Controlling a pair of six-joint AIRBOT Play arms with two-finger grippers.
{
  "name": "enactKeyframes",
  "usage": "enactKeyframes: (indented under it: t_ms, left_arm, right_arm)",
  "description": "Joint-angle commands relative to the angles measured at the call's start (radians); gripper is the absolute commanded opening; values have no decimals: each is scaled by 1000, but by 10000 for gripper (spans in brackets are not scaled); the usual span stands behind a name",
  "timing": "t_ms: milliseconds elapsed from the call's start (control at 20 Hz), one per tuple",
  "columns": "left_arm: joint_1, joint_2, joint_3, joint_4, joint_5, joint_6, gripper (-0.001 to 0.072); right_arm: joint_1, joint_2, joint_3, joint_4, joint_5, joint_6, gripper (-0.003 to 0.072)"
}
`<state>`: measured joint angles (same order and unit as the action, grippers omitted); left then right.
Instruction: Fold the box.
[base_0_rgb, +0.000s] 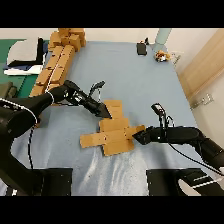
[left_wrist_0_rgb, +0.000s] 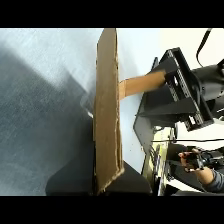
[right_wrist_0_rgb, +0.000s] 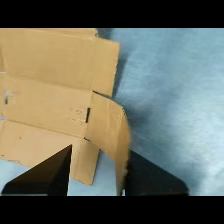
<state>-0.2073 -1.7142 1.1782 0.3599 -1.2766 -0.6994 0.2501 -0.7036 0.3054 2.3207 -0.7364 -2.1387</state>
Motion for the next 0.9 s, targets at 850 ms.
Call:
enactKeyframes:
  t_ms: [850]
  left_arm:
    - [-257,536,-447,-52,611,898,7]
  right_arm:
    - [-153,-1,217,-176,40,414,361]
